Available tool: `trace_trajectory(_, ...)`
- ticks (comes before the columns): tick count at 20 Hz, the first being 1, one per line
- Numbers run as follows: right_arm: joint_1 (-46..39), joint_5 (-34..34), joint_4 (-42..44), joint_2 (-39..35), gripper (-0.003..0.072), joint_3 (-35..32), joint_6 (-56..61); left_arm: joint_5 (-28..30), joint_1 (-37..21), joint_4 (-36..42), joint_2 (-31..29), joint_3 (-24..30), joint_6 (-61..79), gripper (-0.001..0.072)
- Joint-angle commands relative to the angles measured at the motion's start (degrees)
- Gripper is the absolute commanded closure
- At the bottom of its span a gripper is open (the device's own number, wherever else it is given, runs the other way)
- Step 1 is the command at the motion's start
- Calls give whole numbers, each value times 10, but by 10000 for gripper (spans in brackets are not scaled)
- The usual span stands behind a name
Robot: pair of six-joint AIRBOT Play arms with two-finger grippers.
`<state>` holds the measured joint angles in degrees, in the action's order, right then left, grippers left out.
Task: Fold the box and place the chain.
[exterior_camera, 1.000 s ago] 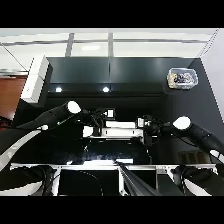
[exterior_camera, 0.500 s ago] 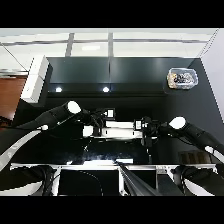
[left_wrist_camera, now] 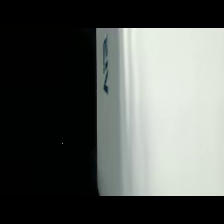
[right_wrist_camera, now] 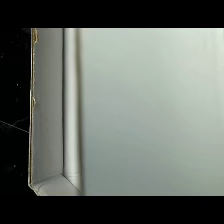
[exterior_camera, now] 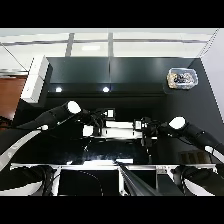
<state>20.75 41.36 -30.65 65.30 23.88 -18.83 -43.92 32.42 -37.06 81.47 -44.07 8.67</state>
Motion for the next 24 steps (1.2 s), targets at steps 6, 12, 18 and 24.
trace_trajectory(6, 1, -11, 2, 2, 50, 2, 10, 1, 0, 0, 0, 0, -1, 684)
trace_trajectory(12, 22, -35, -15, 4, 50, 2, 31, 2, 0, 0, 0, 0, -1, 684)
trace_trajectory(18, 26, -43, -21, 5, 50, 2, 41, 2, 0, 0, 0, 0, -1, 684)
trace_trajectory(24, 26, -46, -19, 5, 51, 2, 42, 2, 0, 0, 0, 0, -1, 684)
